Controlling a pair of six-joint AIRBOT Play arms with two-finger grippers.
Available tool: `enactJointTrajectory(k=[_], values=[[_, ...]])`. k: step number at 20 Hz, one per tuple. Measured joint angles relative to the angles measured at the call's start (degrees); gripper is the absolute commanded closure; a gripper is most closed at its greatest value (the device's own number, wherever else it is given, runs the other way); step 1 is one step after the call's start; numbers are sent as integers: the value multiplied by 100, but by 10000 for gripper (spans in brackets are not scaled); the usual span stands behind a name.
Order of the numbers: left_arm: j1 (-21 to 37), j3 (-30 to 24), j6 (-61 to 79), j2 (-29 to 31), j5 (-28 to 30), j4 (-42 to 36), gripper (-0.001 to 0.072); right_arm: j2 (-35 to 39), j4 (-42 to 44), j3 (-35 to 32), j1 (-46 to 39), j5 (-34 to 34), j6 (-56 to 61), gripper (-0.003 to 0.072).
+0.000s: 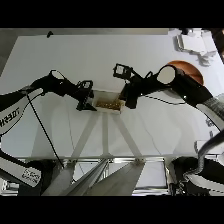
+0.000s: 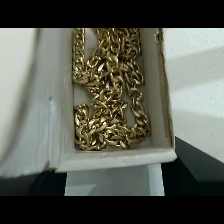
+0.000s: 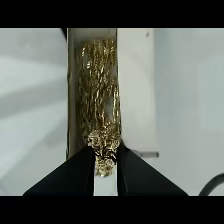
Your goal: Fold the box and place the chain.
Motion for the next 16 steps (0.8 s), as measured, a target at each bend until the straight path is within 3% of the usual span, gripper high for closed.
enactJointTrajectory(k=[4, 5, 7, 8, 10, 12, 16], values=[[-4, 0, 7, 0, 2, 0, 653, 26, 352, 162, 245, -525, 26, 668], [-4, 0, 7, 0, 2, 0, 653, 22, 393, 179, 280, -564, 26, 599], [-4, 0, 9, 0, 2, 0, 653, 4, 439, 201, 323, -544, 26, 307], [-4, 0, 9, 0, 2, 0, 653, 0, 444, 212, 334, -518, 26, 250], [-4, 0, 11, 0, 2, 0, 653, -9, 450, 223, 350, -472, 31, 256], [-4, 0, 11, 0, 2, 0, 653, -20, 468, 227, 339, -490, 44, 339], [-4, 0, 9, 0, 0, -2, 653, -216, 476, 286, 149, -619, 664, 348]])
